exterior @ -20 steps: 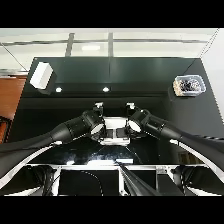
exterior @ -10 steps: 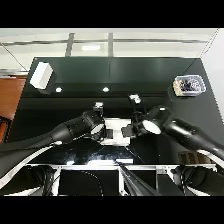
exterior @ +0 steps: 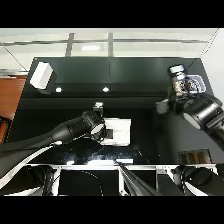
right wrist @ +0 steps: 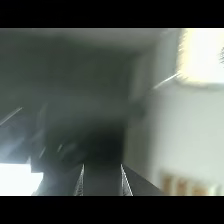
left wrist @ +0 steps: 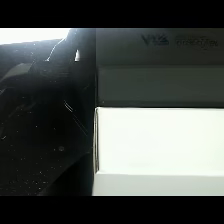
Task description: Fold the box and place the chain.
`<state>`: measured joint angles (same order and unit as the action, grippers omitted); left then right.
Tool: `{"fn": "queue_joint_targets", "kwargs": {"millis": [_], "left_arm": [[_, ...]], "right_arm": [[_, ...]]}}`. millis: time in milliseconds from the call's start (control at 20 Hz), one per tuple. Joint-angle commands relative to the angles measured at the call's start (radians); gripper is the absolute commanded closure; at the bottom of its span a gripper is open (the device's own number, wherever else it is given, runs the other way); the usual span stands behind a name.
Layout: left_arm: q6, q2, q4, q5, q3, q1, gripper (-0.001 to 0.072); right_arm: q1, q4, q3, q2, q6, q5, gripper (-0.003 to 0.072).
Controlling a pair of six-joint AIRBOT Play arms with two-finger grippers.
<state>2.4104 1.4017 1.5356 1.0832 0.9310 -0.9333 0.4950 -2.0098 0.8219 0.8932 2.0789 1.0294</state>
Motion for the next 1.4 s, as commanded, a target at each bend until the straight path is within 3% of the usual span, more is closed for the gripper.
{"fn": "queue_joint_targets", "kwargs": {"millis": [0, 150, 250, 350, 450, 600, 750, 1050, 1100, 1150, 1250, 1350], "left_arm": [[-0.001, 0.0, 0.001, -0.001, 0.001, 0.001, 0.0683], [-0.001, 0.0, 0.001, -0.002, 0.001, 0.002, 0.0684], [-0.001, 0.0, 0.0, -0.003, 0.001, 0.004, 0.0683], [-0.002, 0.0, -0.001, -0.002, 0.001, 0.007, 0.0683], [-0.002, 0.0, -0.002, -0.001, 0.001, 0.007, 0.0684], [-0.002, 0.0, -0.002, -0.001, 0.001, 0.007, 0.0684], [-0.002, 0.0, -0.002, -0.002, 0.001, 0.007, 0.0683], [-0.002, 0.0, -0.002, -0.002, 0.001, 0.007, 0.0683], [-0.002, 0.0, -0.003, -0.002, 0.001, 0.007, 0.0683], [-0.002, 0.0, -0.003, -0.002, 0.001, 0.007, 0.0684], [-0.002, 0.0, -0.002, -0.002, 0.001, 0.007, 0.0683], [-0.002, 0.0, -0.002, -0.002, 0.001, 0.007, 0.0684]], "right_arm": [[-0.273, -0.151, -0.088, 0.032, 0.083, -0.346, 0.0405], [-0.491, -0.051, -0.039, 0.167, 0.24, -0.4, 0.0403], [-0.585, 0.126, 0.079, 0.296, 0.112, -0.349, 0.0398], [-0.663, 0.385, 0.268, 0.468, -0.2, -0.208, 0.0038], [-0.714, 0.589, 0.479, 0.637, -0.451, -0.032, 0.0038], [-0.729, 0.58, 0.695, 0.805, -0.458, 0.089, 0.0039], [-0.735, 0.541, 0.772, 0.886, -0.409, 0.078, 0.004], [-0.745, 0.509, 0.779, 0.956, -0.373, 0.055, 0.004], [-0.745, 0.509, 0.779, 0.959, -0.373, 0.053, 0.0081], [-0.745, 0.509, 0.779, 0.96, -0.373, 0.053, 0.0216], [-0.745, 0.509, 0.788, 0.956, -0.375, 0.064, 0.0637], [-0.745, 0.509, 0.804, 0.932, -0.393, 0.073, 0.0681]]}}
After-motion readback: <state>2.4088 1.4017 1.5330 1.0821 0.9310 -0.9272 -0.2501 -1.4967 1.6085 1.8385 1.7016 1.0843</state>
